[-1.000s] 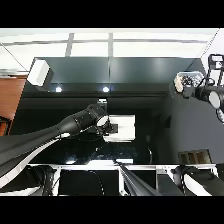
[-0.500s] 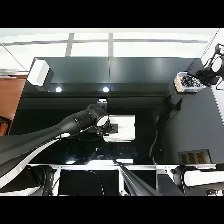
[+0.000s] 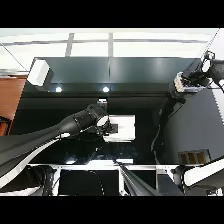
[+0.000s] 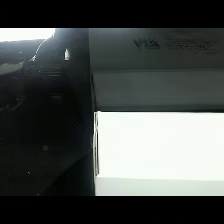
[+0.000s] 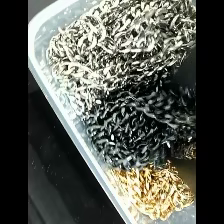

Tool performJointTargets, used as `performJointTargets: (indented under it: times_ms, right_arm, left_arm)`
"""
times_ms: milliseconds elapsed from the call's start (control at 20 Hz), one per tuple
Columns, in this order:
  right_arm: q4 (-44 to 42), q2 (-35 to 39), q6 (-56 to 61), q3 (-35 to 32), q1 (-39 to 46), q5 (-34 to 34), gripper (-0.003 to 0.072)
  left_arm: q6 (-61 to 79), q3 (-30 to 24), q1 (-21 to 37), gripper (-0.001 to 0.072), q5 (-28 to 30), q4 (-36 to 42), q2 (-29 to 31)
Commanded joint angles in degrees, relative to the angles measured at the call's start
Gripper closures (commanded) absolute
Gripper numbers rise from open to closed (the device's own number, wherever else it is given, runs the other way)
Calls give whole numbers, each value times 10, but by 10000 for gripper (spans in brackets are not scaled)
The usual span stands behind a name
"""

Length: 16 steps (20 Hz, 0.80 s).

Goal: Fold the box and place the chain.

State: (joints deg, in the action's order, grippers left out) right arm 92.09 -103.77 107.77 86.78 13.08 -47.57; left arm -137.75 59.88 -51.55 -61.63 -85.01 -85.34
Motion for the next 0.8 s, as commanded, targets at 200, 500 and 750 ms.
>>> performJointTargets:
  times_ms: [200,500,750]
  right_arm:
    - [1,21,-60,35,-1,-73,675]
    - [-61,194,-208,44,0,-153,676]
    - [-140,369,-243,3,-9,-177,677]
  left_arm:
    - [0,0,0,681,1,0,0]
    - [0,0,0,681,1,0,0]
    - [0,0,0,681,1,0,0]
